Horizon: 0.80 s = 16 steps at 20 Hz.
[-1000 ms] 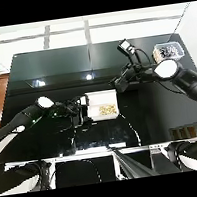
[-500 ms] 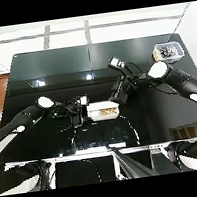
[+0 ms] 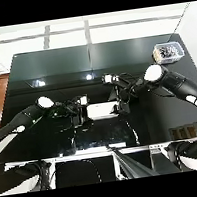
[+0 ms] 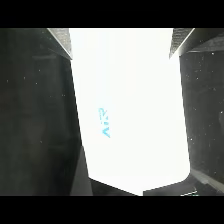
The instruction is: Fold the box and place the chain.
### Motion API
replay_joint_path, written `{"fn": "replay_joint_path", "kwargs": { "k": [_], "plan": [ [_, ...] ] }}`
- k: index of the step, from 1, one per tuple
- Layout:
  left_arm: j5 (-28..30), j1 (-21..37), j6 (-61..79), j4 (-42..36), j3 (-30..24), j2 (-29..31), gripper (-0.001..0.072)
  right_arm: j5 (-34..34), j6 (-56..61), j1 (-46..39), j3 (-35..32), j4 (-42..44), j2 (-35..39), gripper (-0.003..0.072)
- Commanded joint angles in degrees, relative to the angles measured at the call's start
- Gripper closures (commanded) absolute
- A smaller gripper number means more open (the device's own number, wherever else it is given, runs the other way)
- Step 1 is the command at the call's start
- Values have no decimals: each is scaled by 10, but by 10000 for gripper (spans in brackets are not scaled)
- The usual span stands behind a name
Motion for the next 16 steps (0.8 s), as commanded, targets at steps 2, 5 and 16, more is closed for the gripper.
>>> {"fn": "replay_joint_path", "kwargs": {
  "k": [2,5,16],
  "plan": [
    [0,0,0,0,1,0,174,-7,-13,7,0,-7,-17,74],
    [0,0,0,0,1,0,174,-8,-10,7,0,-9,-19,291],
    [0,0,0,0,1,0,174,-6,-6,7,-4,-26,-20,472]
  ]
}}
